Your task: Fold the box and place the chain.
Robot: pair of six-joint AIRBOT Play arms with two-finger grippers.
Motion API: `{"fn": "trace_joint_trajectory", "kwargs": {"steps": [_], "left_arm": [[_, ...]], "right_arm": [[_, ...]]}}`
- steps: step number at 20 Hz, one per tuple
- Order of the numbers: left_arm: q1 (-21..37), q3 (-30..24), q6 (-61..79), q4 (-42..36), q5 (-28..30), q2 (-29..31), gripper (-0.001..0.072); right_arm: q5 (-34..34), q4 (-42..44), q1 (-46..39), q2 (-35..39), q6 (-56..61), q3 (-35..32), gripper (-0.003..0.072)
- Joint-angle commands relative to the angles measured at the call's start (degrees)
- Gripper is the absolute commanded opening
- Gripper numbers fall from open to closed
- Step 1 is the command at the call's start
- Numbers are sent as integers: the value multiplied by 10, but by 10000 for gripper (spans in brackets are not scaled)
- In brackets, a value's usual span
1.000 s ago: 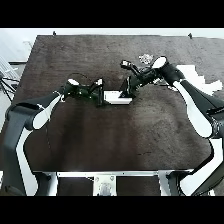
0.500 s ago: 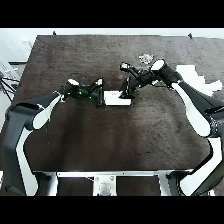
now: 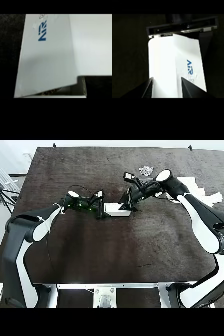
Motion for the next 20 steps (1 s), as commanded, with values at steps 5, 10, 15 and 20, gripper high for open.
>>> {"fn": "trace_joint_trajectory", "kwargs": {"steps": [5,10,15,20], "left_arm": [[0,0,0,0,0,0,414],[0,0,0,0,0,0,415],[0,0,0,0,0,0,414],[0,0,0,0,0,0,415]], "right_arm": [[-87,45,1,3,-94,-66,408],[-97,44,3,3,-119,-79,405],[-121,44,3,3,-132,-83,385],[-127,62,3,9,-137,-83,367]]}}
